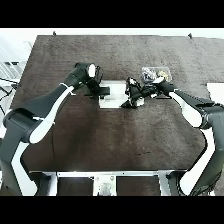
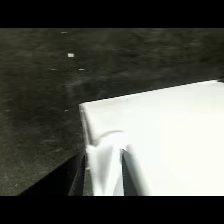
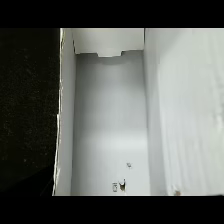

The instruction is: Fold the box and place the chain.

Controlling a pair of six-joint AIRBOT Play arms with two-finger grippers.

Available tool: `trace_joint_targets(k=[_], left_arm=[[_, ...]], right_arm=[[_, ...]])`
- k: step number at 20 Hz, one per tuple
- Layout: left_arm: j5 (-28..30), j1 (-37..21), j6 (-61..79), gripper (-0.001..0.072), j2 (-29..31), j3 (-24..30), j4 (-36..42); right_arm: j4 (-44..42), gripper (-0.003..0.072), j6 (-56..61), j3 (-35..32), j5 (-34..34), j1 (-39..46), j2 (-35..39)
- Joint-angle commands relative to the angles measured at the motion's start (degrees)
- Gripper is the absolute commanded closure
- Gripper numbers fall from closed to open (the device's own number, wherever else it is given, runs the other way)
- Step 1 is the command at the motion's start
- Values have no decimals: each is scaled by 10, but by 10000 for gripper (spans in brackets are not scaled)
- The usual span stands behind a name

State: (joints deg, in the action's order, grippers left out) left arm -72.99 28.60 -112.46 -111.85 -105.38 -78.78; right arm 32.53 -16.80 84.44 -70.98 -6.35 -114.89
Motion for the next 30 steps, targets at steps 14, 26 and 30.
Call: trace_joint_targets(k=[14,26,30], left_arm=[[-86,10,-48,484,-52,-65,-41],[-94,18,-44,689,-61,-87,-33],[-96,23,-45,688,-61,-87,-31]], right_arm=[[0,230,0,0,0,0,0],[0,229,0,0,0,0,0],[0,230,0,0,0,0,0]])
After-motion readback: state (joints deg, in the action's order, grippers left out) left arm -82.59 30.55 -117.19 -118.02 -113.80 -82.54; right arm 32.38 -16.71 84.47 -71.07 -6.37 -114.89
